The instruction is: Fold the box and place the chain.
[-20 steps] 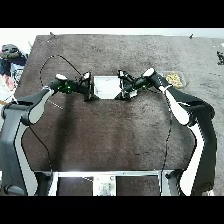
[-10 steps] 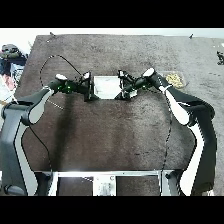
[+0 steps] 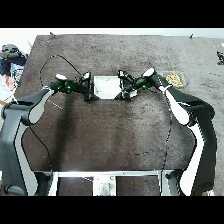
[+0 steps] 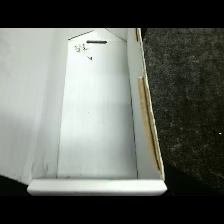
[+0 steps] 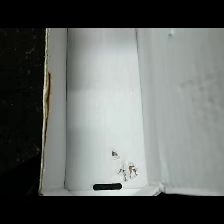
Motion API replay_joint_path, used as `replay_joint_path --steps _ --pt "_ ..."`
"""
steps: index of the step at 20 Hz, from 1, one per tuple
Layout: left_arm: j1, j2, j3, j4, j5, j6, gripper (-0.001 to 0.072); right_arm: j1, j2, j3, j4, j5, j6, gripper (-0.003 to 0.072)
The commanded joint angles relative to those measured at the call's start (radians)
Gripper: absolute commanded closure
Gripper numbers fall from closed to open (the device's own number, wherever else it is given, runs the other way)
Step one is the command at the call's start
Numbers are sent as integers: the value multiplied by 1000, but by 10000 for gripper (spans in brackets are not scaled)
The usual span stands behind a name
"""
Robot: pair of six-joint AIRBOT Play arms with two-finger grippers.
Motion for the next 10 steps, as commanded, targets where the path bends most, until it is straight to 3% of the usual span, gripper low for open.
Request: replay_joint_path --steps 1,3,4,5,10 --pt "0 0 1 -2 1 0 473 0 0 0 1 1 2 308" --pt "0 0 1 -2 1 0 473 -2 6 0 0 14 12 291" --pt "0 0 1 -2 0 0 473 -2 9 0 0 14 12 85" --pt "0 0 1 -2 0 0 473 -2 12 0 -4 11 29 -34" --pt "0 0 1 -2 0 0 473 -5 44 0 -89 15 56 -34"
